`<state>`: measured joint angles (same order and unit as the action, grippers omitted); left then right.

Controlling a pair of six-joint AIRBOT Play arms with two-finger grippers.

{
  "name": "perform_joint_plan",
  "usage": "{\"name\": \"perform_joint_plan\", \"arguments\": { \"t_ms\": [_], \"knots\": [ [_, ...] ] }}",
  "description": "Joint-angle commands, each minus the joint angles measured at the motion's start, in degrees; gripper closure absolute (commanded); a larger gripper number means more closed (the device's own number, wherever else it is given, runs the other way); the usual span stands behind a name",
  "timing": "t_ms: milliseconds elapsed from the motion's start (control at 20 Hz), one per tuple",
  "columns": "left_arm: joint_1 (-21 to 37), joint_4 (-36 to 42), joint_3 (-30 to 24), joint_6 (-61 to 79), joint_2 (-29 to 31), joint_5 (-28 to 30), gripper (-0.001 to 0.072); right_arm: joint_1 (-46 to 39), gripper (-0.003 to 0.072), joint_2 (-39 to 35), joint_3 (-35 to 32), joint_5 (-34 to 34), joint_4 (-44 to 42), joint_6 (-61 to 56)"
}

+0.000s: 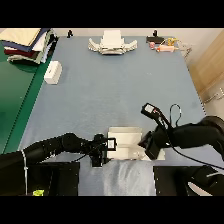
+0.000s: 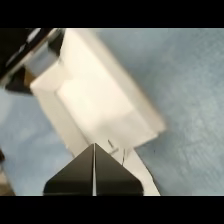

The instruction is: Fold the box.

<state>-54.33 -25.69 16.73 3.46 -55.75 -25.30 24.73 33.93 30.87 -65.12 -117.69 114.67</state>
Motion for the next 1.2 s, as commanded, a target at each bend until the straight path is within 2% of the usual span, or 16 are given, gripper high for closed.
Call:
{"name": "perform_joint_plan", "arguments": {
  "t_ms": [0,50,150,300,450,600,750,800,850,900,950,1000,1050,1150],
  "knots": [
    [0.0,0.0,0.0,0.0,0.0,0.0,0.0248,0.0,0.0338,-8.6,-2.5,-9.2,7.6,7.3],
    [0.0,0.0,0.0,0.0,0.0,0.0,0.0247,0.0,0.0231,-9.7,-3.9,-8.7,9.7,9.6],
    [0.0,0.0,0.0,0.0,0.0,0.0,0.0248,0.0,0.0132,-9.9,-7.0,-7.2,10.9,15.2],
    [0.0,0.0,0.0,0.0,0.0,0.0,0.0248,1.8,0.0094,-7.9,-11.7,0.5,10.8,22.8],
    [0.0,0.0,0.0,0.0,0.0,0.0,0.0248,3.3,0.0094,-4.5,-13.3,8.6,10.8,26.7],
    [0.0,0.0,0.0,0.0,0.0,0.0,0.0248,3.3,0.0095,-0.3,-13.3,10.7,9.4,27.2],
    [0.0,0.0,0.0,0.0,0.0,0.0,0.0248,3.3,0.0101,1.9,-13.3,11.0,4.9,32.5],
    [0.0,0.0,0.0,0.0,0.0,0.0,0.0248,3.3,0.0145,2.2,-13.3,11.6,3.5,34.7],
    [0.0,0.0,0.0,0.0,0.0,0.0,0.0248,3.3,0.0244,2.2,-13.3,12.3,2.7,35.8],
    [0.0,0.0,0.0,0.0,0.0,0.0,0.0248,3.3,0.03,2.2,-13.3,12.9,1.7,36.0],
    [0.0,0.0,0.0,0.0,0.0,0.0,0.0248,3.3,0.0388,2.2,-13.3,12.9,0.9,36.0],
    [0.0,0.0,0.0,0.0,0.0,0.0,0.0248,3.3,0.0409,2.2,-13.3,12.9,0.4,36.0],
    [0.0,0.0,0.0,0.0,0.0,0.0,0.0248,3.7,0.0466,2.2,-13.3,12.8,0.4,35.9],
    [0.0,0.0,0.0,0.0,0.0,0.0,0.0248,5.1,0.0496,2.2,-13.3,13.1,0.4,35.9]
  ]
}}
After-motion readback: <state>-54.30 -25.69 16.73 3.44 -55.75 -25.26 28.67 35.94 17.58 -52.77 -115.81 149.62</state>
